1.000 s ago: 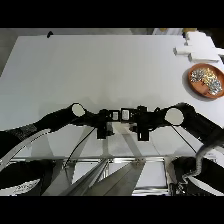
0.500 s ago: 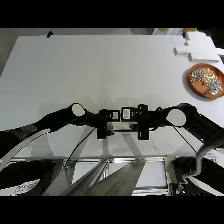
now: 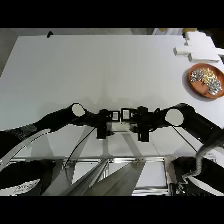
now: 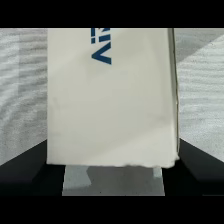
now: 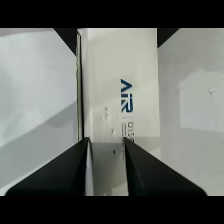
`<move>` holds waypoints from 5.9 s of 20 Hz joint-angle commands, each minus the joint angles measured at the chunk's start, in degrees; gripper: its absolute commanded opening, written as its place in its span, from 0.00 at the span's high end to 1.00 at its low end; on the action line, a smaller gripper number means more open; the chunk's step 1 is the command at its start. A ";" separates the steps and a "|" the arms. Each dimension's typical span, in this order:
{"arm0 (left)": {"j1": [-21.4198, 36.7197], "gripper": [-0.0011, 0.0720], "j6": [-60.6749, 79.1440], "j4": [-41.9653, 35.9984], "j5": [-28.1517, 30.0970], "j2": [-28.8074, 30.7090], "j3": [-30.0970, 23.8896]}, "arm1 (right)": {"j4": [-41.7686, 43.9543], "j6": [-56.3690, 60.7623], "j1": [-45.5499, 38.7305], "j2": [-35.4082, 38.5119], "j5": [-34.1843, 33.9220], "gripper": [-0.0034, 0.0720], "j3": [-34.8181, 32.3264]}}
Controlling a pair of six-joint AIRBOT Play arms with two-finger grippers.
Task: Fold the box and place the chain.
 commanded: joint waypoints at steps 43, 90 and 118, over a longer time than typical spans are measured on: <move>0.00 0.74 -0.24 -0.11 -0.04 0.02 -0.02 | 8.48 0.04 0.04 -5.16 0.50 0.90 -1.55; 7.89 0.80 -35.71 25.27 -5.29 21.09 -0.02 | -25.57 51.28 -39.76 14.36 24.79 0.90 -5.14; 48.54 0.04 -78.66 39.98 -21.57 17.09 -0.02 | -25.57 51.28 -39.76 14.36 24.79 0.90 -5.14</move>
